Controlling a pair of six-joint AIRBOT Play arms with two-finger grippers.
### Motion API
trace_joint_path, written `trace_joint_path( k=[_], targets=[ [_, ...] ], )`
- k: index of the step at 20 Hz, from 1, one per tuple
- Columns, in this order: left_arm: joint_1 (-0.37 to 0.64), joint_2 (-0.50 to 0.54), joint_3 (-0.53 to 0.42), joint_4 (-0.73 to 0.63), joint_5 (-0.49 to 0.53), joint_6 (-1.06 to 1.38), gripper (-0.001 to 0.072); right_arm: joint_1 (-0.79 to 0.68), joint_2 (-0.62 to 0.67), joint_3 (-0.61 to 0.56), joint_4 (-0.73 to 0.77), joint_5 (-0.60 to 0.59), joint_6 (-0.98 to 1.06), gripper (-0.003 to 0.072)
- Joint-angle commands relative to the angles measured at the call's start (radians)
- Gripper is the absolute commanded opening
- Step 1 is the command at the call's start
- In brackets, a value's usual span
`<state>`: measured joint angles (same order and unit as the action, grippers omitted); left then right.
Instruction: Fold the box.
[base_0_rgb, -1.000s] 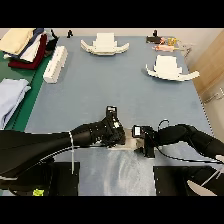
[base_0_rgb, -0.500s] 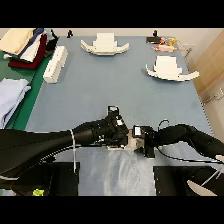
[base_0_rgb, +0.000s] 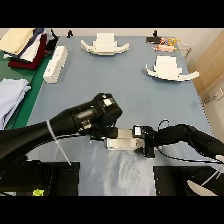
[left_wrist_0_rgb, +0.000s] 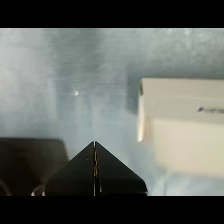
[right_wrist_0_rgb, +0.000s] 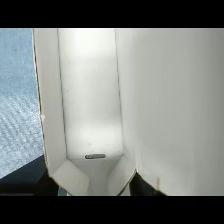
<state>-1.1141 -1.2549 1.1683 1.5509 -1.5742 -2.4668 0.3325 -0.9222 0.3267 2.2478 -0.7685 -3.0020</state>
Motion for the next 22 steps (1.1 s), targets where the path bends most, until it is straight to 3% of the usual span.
trace_joint_path(
  k=[1, 3, 6, 10, 14, 18, 20, 21, 22],
  targets=[
    [0.068, 0.099, 0.006, -0.103, -0.18, 0.169, 0.0014, 0.0, 0.001, 0.0, 0.0, 0.0, 0.0, 0.0511],
    [0.117, 0.149, -0.016, -0.163, -0.202, 0.261, 0.0014, 0.0, 0.001, 0.0, 0.0, 0.0, 0.0, 0.0511],
    [0.205, 0.217, -0.117, -0.269, -0.154, 0.547, 0.0014, 0.0, 0.001, 0.0, 0.0, 0.0, 0.0, 0.0511],
    [0.23, 0.286, -0.272, -0.189, 0.093, 0.874, 0.0015, 0.0, 0.001, 0.0, 0.0, 0.0, 0.0, 0.0511],
    [0.229, 0.293, -0.393, -0.182, 0.234, 1.181, 0.0013, 0.0, 0.001, 0.0, 0.0, 0.0, 0.0, 0.0511],
    [0.305, 0.415, -0.561, -0.278, 0.466, 1.444, 0.0011, 0.0, 0.001, 0.0, 0.0, 0.0, 0.0, 0.0511],
    [0.375, 0.497, -0.636, -0.356, 0.584, 1.686, 0.0017, 0.0, 0.001, 0.0, 0.0, 0.0, 0.0, 0.0511],
    [0.407, 0.521, -0.665, -0.417, 0.634, 1.796, 0.0203, 0.0, 0.001, 0.0, 0.0, 0.0, 0.0, 0.0511],
    [0.439, 0.533, -0.698, -0.495, 0.695, 1.896, 0.0697, 0.0, 0.001, 0.0, 0.0, 0.0, 0.0, 0.0511]
  ],
)
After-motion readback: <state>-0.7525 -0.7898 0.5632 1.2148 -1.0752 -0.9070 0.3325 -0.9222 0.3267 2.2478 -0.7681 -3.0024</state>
